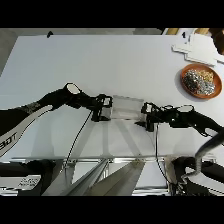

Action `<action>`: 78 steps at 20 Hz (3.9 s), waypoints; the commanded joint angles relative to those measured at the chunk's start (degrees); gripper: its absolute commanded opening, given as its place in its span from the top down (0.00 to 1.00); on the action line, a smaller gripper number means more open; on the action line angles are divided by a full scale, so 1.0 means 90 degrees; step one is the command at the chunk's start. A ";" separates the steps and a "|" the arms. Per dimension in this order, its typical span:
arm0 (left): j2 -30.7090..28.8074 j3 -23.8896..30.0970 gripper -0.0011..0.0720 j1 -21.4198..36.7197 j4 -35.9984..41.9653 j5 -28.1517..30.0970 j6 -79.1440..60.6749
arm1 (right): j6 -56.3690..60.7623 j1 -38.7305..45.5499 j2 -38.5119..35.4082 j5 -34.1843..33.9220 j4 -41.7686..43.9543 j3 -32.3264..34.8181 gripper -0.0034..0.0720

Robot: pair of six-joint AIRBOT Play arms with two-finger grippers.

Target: Fold the box and place the chain.

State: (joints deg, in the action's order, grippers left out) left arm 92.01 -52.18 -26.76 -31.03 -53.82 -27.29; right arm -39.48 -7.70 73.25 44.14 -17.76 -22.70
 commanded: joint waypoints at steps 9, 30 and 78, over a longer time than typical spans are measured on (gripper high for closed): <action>0.0087 -0.0005 0.02 -0.0146 0.0087 -0.0068 -0.0017 | 0.0002 -0.0002 -0.0005 0.0002 0.0000 -0.0005 0.51; 0.0355 -0.0005 0.80 -0.0204 0.0491 -0.0046 0.0058 | 0.0000 -0.0002 -0.0005 0.0002 0.0000 -0.0005 0.51; 0.0355 -0.0005 0.80 -0.0211 0.0826 -0.0143 0.0034 | 0.4588 -0.0002 -0.2186 0.0335 -0.4250 -0.0005 0.04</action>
State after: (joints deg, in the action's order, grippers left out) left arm 95.24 -52.18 -28.69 -23.57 -55.07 -26.98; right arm -9.89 -7.73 57.39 46.00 -46.02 -22.70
